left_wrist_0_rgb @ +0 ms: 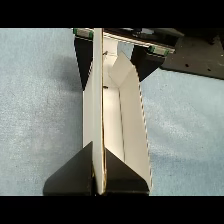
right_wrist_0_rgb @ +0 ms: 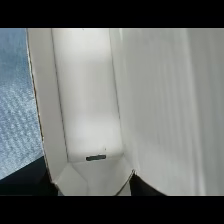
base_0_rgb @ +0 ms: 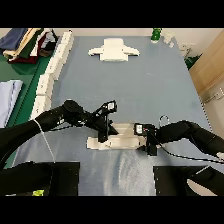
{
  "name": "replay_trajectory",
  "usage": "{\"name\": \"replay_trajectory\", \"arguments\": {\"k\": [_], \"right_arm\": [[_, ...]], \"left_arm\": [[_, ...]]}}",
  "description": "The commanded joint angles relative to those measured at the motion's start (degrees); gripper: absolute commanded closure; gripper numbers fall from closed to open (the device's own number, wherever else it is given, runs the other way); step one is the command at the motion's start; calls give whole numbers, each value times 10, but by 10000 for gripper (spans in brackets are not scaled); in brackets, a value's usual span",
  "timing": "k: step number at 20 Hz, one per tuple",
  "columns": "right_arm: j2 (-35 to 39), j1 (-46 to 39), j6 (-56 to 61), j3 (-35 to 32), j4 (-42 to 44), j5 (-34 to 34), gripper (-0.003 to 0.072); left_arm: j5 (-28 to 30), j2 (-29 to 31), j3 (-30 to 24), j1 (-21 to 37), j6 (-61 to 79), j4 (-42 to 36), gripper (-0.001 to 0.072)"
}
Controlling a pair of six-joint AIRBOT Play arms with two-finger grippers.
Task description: Fold the box.
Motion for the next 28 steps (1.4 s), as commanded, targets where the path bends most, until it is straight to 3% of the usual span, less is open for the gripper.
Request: {"name": "replay_trajectory", "arguments": {"k": [1,27,28], "right_arm": [[0,0,0,0,-2,-1,177],[0,0,0,0,-6,-1,177],[0,0,0,0,-6,-1,177]], "left_arm": [[0,0,0,0,0,0,695],[1,0,0,1,-1,-1,691],[2,0,0,1,-1,-2,514]]}}
